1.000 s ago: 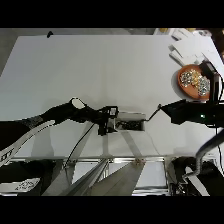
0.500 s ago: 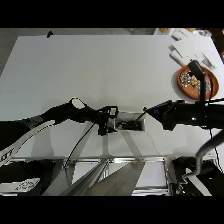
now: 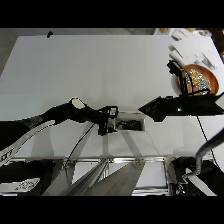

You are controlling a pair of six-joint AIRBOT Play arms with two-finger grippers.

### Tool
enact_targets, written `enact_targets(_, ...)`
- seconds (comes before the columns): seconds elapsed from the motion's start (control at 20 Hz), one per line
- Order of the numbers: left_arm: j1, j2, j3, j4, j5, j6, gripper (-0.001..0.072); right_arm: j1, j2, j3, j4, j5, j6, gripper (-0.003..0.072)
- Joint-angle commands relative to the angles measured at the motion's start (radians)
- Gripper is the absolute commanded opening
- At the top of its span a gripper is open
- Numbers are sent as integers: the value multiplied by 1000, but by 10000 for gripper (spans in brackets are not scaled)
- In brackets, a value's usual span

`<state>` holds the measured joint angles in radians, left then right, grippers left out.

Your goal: Fold the box and place the chain.

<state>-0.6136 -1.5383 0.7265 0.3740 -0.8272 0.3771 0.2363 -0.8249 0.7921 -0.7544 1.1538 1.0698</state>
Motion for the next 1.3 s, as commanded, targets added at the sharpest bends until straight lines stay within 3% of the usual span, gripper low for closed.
enact_targets(0.0, 1, 0, 0, 0, 0, 0, 393, 1, -153, 89, -57, 6, -113, 159)
enact_targets(0.25, 1, 0, 0, 0, 0, 0, 393, 6, -376, 119, -114, 53, -327, 158)
enact_targets(0.6, 1, 0, 0, 0, 0, 0, 393, 166, -349, 118, -227, 61, -504, 161)
enact_targets(0.8, 1, 0, 0, 0, 0, 0, 393, 266, -313, 117, -273, 54, -556, 201)
enact_targets(1.0, 1, 0, 0, 0, 0, 0, 393, 308, -311, 89, -323, -2, -556, 294)
enact_targets(1.25, 1, 0, 0, 0, 0, 1, 393, 340, -311, 53, -351, -84, -556, 295)
